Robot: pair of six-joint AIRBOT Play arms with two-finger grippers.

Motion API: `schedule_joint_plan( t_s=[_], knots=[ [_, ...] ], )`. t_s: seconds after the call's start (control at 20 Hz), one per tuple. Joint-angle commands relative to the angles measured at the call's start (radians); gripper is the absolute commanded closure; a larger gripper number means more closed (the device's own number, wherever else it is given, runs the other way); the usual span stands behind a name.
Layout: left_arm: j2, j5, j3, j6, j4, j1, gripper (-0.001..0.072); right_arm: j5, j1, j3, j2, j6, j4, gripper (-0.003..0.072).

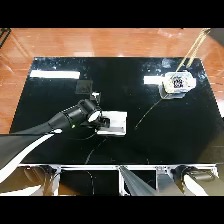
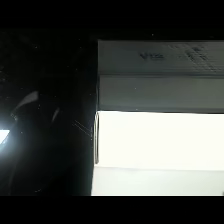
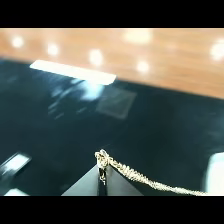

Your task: Fold the box and place the chain.

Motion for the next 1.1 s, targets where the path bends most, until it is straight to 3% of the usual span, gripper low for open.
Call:
schedule_joint_plan(
  t_s=[0.0,0.25,0.6,0.9,1.05],
  knots=[
    [0.0,0.004,0.0,-0.01,0.005,0.007,0.0682,-0.093,0.132,-0.08,0.061,0.044,-0.006,0.0666],
    [0.0,0.005,0.0,-0.006,0.005,0.006,0.0682,-0.079,0.258,-0.303,0.063,0.07,0.034,0.0666],
    [0.0,0.003,0.0,-0.006,0.004,0.006,0.0682,0.186,0.464,-0.694,0.058,0.13,0.149,0.0666],
    [-0.001,0.003,0.0,-0.006,0.004,0.006,0.0682,0.428,0.566,-0.76,-0.055,0.161,0.154,0.0665],
    [-0.001,0.003,0.0,-0.006,0.005,0.006,0.0682,0.48,0.57,-0.761,-0.143,0.161,0.164,0.0665]
  ],
)
